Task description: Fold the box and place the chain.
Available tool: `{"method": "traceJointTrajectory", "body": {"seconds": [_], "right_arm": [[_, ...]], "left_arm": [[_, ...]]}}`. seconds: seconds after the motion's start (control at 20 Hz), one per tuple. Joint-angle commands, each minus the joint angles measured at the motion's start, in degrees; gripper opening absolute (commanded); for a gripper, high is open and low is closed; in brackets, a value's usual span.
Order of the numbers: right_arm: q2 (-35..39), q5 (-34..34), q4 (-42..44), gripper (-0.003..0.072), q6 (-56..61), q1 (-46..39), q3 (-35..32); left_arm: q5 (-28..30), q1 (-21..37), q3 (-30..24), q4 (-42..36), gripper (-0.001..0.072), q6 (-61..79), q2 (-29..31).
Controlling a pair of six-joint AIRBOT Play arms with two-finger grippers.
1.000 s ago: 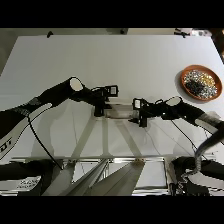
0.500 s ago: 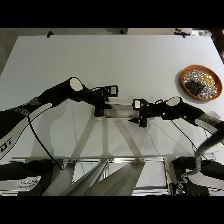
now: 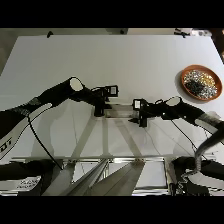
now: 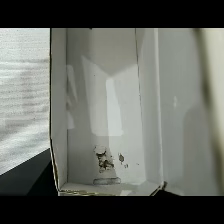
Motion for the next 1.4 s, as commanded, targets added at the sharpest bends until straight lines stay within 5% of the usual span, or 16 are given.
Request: {"method": "traceJointTrajectory", "body": {"seconds": [0.0,1.05,1.35], "right_arm": [[-0.02,0.26,0.00,0.0463,-0.04,0.04,-0.04],[0.13,1.33,-0.85,0.0466,8.70,0.02,-0.04],[0.13,1.55,-4.33,0.0607,10.56,0.02,-0.04]], "left_arm": [[0.02,-0.02,0.04,0.02,0.0012,0.00,-0.04],[0.02,-0.02,0.04,0.02,0.0012,0.00,-0.02],[0.02,-0.02,0.04,0.02,0.0012,0.00,-0.04]]}}
